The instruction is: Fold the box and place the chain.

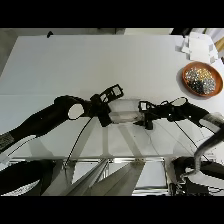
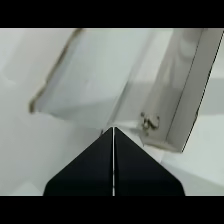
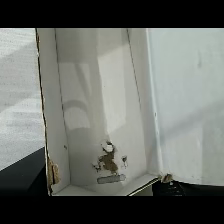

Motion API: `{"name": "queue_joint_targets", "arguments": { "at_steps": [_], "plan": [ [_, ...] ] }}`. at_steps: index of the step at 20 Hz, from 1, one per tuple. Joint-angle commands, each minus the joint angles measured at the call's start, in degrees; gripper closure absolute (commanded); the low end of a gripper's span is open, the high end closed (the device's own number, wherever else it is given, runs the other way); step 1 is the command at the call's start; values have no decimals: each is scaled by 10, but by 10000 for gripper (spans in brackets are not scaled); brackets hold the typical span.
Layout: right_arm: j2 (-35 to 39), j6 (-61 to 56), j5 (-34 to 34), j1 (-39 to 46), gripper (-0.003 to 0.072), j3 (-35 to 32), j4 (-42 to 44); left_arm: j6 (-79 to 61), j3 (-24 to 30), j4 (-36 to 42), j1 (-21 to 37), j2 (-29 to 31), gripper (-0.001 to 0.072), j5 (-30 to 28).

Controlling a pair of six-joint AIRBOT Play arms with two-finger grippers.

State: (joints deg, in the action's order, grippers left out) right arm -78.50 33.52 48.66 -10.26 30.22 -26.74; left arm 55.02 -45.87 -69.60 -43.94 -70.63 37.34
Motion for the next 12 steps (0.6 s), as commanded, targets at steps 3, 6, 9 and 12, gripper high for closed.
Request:
{"name": "queue_joint_targets", "arguments": {
  "at_steps": [3, 6, 9, 12],
  "plan": [
    [0, 0, 0, 0, 265, 0, 0, -56, 73, 27, 8, 1, 709, -20],
    [0, 0, 0, 0, 265, 0, 0, -77, 77, 31, 9, 1, 707, -21],
    [0, 0, 0, 0, 265, 0, 0, -77, 77, 31, 30, 1, 704, 3],
    [0, 0, 0, 0, 265, 0, 0, -115, 77, 31, 51, 4, 707, 22]
  ]
}}
